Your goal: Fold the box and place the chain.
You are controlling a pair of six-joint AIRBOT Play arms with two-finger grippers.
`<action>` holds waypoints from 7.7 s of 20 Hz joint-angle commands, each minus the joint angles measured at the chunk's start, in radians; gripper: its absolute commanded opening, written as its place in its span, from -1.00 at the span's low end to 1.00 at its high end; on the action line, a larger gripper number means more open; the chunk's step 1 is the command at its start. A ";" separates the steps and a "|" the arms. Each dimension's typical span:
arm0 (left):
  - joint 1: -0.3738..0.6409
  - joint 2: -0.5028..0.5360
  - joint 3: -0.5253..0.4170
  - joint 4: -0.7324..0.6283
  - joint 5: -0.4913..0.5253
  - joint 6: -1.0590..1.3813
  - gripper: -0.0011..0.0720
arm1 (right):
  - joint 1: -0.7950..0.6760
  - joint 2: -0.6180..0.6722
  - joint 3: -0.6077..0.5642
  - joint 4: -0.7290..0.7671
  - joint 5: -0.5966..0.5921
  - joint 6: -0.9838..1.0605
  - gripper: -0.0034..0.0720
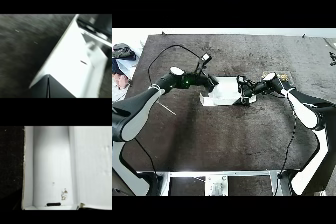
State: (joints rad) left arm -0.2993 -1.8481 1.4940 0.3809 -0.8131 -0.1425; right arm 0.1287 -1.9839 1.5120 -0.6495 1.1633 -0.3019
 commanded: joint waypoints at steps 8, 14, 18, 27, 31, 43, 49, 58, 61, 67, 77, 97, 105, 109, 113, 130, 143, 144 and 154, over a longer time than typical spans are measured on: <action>0.008 -0.096 0.048 -0.009 -0.031 -0.043 -0.95 | 0.001 -0.001 0.001 0.000 -0.001 -0.002 0.48; 0.008 -0.120 0.047 -0.006 -0.040 -0.043 -0.95 | 0.001 -0.001 0.001 0.000 -0.009 -0.002 0.48; 0.008 -0.118 0.049 -0.008 -0.044 -0.040 -0.95 | 0.001 -0.001 0.001 0.000 -0.011 -0.002 0.48; 0.040 0.048 0.057 0.016 -0.145 0.048 -0.95 | 0.001 -0.001 0.001 0.000 -0.011 -0.002 0.48; 0.083 0.137 0.060 0.168 -0.285 0.047 -0.94 | 0.001 -0.001 0.001 0.000 -0.011 -0.002 0.48; -0.069 0.044 0.011 0.681 -0.207 0.039 0.91 | 0.001 -0.001 0.001 0.000 -0.019 -0.002 0.48; -0.073 0.008 0.011 0.651 -0.167 0.038 0.81 | 0.001 -0.001 0.001 0.000 -0.019 -0.002 0.48; -0.073 -0.003 0.011 0.640 -0.147 0.026 -0.35 | 0.001 -0.001 0.001 0.000 -0.019 -0.002 0.48; -0.073 -0.005 0.011 0.576 -0.157 0.021 -0.36 | 0.001 -0.001 0.001 0.000 -0.019 -0.002 0.48; -0.073 -0.013 0.011 0.472 -0.158 0.074 -0.71 | 0.001 -0.001 0.001 0.000 -0.019 -0.002 0.48; -0.072 -0.024 0.011 0.423 -0.148 0.077 0.69 | 0.001 -0.001 0.001 0.000 -0.019 -0.002 0.48; -0.035 0.158 0.015 0.565 -0.256 -0.329 -0.95 | 0.001 -0.001 0.001 0.000 -0.019 -0.002 0.48; 0.151 0.301 -0.033 0.520 -0.322 -0.680 -0.95 | 0.001 -0.001 0.001 0.000 -0.019 -0.002 0.48; 0.212 0.294 -0.169 0.473 -0.269 -0.807 -0.95 | 0.001 -0.001 0.001 0.000 -0.019 -0.002 0.48; 0.216 0.294 -0.280 0.447 -0.147 -0.864 -0.95 | 0.001 -0.001 0.001 0.000 -0.019 -0.002 0.48; 0.204 0.040 -0.323 0.069 -0.141 -0.712 -0.95 | 0.001 -0.001 0.001 0.000 -0.019 -0.002 0.48; 0.154 0.021 -0.251 0.000 -0.249 -0.713 -0.05 | 0.001 -0.001 0.001 0.000 -0.019 -0.002 0.48; 0.154 0.021 -0.239 -0.001 -0.263 -0.713 -0.05 | 0.001 -0.001 0.000 0.000 -0.019 -0.002 0.48; 0.116 0.022 -0.160 0.011 -0.300 -0.749 -0.04 | 0.001 -0.001 0.001 0.000 -0.019 -0.002 0.48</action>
State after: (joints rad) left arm -0.1638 -1.8271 1.3174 0.3862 -1.1198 -0.8742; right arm 0.1287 -1.9842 1.5120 -0.6498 1.1442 -0.3035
